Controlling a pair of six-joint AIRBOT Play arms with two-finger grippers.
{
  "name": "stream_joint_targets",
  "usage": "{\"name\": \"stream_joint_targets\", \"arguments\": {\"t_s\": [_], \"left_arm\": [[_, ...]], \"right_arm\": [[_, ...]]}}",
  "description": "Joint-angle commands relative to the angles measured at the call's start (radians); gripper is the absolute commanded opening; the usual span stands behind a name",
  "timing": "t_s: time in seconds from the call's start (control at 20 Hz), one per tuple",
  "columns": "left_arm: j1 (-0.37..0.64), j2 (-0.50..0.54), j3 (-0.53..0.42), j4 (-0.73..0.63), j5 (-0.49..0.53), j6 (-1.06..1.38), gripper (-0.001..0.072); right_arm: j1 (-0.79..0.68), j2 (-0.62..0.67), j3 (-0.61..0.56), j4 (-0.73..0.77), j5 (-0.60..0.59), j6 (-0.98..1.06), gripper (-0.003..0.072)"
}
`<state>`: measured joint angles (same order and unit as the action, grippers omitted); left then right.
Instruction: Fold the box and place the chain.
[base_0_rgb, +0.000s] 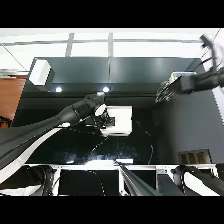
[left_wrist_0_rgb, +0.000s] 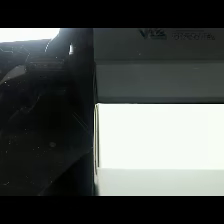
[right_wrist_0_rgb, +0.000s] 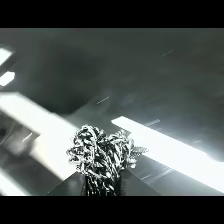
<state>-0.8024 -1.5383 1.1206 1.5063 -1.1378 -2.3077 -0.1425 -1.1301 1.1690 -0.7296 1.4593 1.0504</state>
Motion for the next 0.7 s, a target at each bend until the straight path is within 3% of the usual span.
{"name": "stream_joint_targets", "arguments": {"t_s": [0.0,0.25,0.65], "left_arm": [[0.000,0.000,0.001,0.000,0.000,0.000,0.0026],[0.000,0.000,0.001,0.000,0.000,0.000,0.0026],[0.000,0.000,0.001,0.000,0.002,0.000,0.0026]], "right_arm": [[0.129,0.029,-0.146,0.083,0.037,-0.030,0.0015],[0.333,0.027,-0.229,0.087,-0.110,-0.005,0.0015],[0.520,-0.032,-0.276,0.079,-0.356,0.034,0.0016]]}}
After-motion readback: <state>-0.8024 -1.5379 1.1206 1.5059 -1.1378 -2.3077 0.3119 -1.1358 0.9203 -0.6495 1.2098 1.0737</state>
